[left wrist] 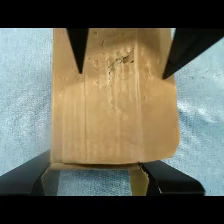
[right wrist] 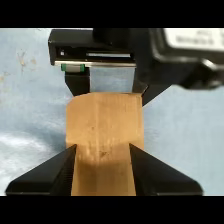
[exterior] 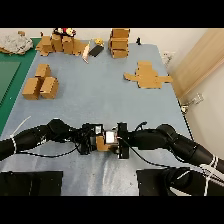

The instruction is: Fold the box.

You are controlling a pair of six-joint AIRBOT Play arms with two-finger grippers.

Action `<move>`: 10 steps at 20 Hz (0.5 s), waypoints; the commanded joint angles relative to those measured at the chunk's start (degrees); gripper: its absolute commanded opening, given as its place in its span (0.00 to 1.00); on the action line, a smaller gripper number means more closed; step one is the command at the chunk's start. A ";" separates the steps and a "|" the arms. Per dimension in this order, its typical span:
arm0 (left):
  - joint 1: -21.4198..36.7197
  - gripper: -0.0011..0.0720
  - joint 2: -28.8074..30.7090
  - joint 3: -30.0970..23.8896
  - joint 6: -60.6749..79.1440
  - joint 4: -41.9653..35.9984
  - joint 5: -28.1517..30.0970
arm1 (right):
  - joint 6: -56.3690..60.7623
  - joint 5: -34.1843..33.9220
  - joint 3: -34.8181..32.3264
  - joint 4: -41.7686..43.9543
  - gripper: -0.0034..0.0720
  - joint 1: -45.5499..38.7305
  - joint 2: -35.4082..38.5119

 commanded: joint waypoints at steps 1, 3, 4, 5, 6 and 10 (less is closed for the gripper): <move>0.02 0.52 -0.02 0.00 0.02 0.02 0.02 | 6.67 5.14 0.11 -12.81 0.74 4.00 0.37; 0.02 0.52 -0.02 0.00 0.02 0.02 0.02 | 11.08 5.03 -0.13 -16.72 0.74 6.01 0.46; 0.02 0.52 -0.02 0.00 0.02 0.02 0.02 | 12.02 5.05 -0.26 -17.33 0.73 7.13 0.48; 0.02 0.52 -0.02 0.00 0.02 0.02 0.02 | 13.40 5.11 -0.48 -18.64 0.74 8.26 0.57; 0.02 0.52 -0.02 0.00 0.02 0.02 0.02 | 15.58 5.27 -0.74 -20.79 0.74 9.53 0.72; 0.02 0.52 -0.02 0.00 0.02 0.00 0.02 | 24.76 5.95 -2.10 -29.24 0.74 14.01 2.21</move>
